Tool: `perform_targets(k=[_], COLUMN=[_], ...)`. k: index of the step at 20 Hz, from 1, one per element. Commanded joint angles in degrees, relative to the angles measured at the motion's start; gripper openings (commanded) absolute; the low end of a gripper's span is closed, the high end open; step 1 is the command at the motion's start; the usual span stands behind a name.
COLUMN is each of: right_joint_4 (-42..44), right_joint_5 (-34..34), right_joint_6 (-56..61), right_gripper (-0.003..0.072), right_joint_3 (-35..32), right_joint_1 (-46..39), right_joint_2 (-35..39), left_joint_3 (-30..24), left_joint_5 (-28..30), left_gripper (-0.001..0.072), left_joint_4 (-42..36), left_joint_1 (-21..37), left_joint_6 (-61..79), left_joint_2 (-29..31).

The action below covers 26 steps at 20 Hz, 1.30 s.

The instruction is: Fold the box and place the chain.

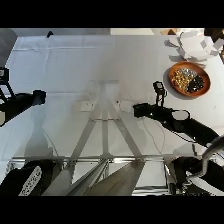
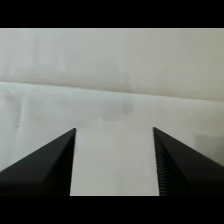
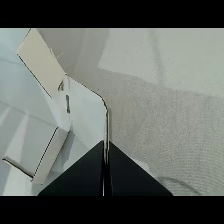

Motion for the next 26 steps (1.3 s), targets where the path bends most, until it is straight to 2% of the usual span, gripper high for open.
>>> perform_targets(k=[1,3,6,7,10,11,13,19,24,26], right_joint_4=[0.00,0.00,0.00,0.00,-0.02,-0.02,0.00,0.00,0.00,0.00], right_joint_5=[0.02,0.04,0.02,0.02,0.04,0.04,0.04,0.02,0.02,0.02], right_joint_6=[0.02,0.02,0.02,0.02,0.02,0.02,0.02,0.02,0.02,0.02], right_gripper=[0.0010,0.0010,0.0010,0.0010,0.0010,0.0010,0.0010,0.0010,0.0010,0.0010], right_joint_3=[0.00,0.00,0.00,0.00,0.00,-0.02,0.00,0.00,0.00,0.00], right_joint_1=[0.07,0.07,0.07,0.07,0.07,0.07,0.07,0.07,0.07,0.07], right_joint_2=[-0.04,-0.04,-0.04,-0.04,-0.04,-0.04,-0.04,-0.04,-0.04,-0.04], left_joint_3=[0.07,0.07,1.22,2.80,11.85,15.58,22.03,36.13,42.40,43.74], left_joint_5=[-3.63,-4.11,-4.46,-5.62,-11.76,-14.47,-19.63,-32.92,-38.38,-40.87], left_gripper=[0.0501,0.0501,0.0488,0.0443,0.0470,0.0512,0.0660,0.0645,0.0656,0.0655], left_joint_4=[-4.15,-4.11,-3.87,-3.89,-4.20,-4.79,-9.73,-22.47,-31.54,-32.68], left_joint_1=[-0.20,-2.25,-9.09,-11.47,-16.46,-16.83,-16.57,-16.22,-14.82,-14.82], left_joint_6=[3.23,5.46,12.66,14.78,19.80,22.01,29.88,55.82,61.59,63.95], left_joint_2=[-0.02,-0.09,-1.77,-3.72,-13.66,-17.46,-24.15,-40.61,-50.25,-52.74])
